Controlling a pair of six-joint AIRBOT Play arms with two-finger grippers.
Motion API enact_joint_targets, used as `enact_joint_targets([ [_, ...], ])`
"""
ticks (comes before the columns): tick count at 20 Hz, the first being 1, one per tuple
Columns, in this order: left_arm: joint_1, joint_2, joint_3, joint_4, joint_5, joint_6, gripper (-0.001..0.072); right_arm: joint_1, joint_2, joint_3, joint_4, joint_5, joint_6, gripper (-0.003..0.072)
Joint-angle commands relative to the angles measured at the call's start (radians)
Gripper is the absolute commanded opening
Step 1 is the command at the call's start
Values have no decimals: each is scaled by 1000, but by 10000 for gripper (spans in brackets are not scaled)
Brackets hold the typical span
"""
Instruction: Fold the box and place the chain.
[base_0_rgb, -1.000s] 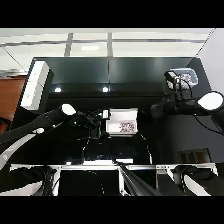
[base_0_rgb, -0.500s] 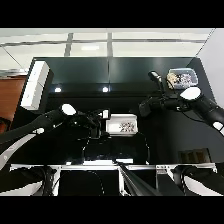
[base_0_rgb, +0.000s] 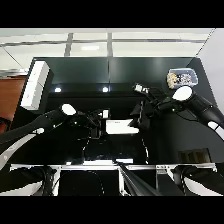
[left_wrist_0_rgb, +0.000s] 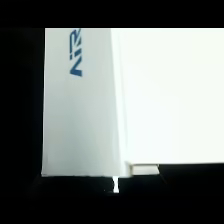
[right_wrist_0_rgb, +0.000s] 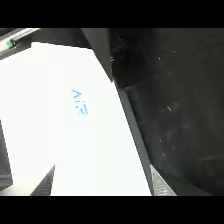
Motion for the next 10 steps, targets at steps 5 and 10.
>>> enact_joint_targets([
  [5,0,0,1,-2,0,0,417,75,3,4,-83,-11,-26,685],
  [10,0,0,1,-2,0,0,417,78,29,2,-155,-16,5,684],
])
